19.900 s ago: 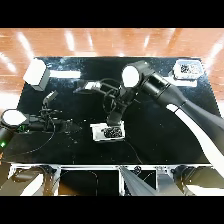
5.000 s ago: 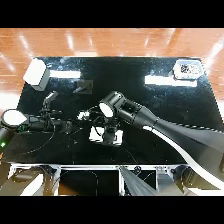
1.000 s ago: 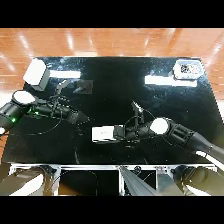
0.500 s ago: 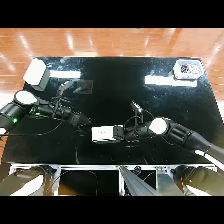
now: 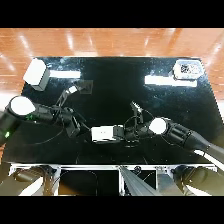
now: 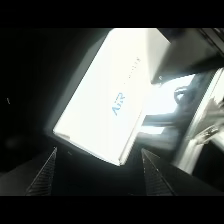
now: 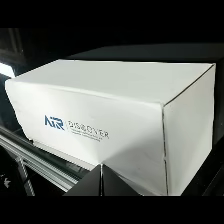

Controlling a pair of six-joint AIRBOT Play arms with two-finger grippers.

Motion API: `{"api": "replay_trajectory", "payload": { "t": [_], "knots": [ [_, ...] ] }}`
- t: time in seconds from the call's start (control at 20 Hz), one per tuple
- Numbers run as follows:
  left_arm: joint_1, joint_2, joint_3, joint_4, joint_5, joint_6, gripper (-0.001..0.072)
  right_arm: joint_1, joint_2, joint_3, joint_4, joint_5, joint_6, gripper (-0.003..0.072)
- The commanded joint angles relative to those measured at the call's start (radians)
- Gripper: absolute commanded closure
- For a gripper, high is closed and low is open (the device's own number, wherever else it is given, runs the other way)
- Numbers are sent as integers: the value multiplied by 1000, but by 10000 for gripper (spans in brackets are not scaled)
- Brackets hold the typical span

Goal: Fold the box and place the chain.

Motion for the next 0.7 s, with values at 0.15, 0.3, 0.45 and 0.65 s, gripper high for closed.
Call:
{"api": "replay_trajectory", "payload": {
  "t": [0.15,0.3,0.45,0.65],
  "knots": [
    [-238,171,-142,88,269,166,74,0,0,0,1,2,-1,642],
    [-267,175,-245,146,288,176,73,0,0,0,2,4,-1,642],
    [-273,174,-307,62,430,300,74,0,0,0,2,4,-1,642],
    [-271,166,-305,19,495,418,87,0,0,0,2,5,-1,642]
  ]
}}
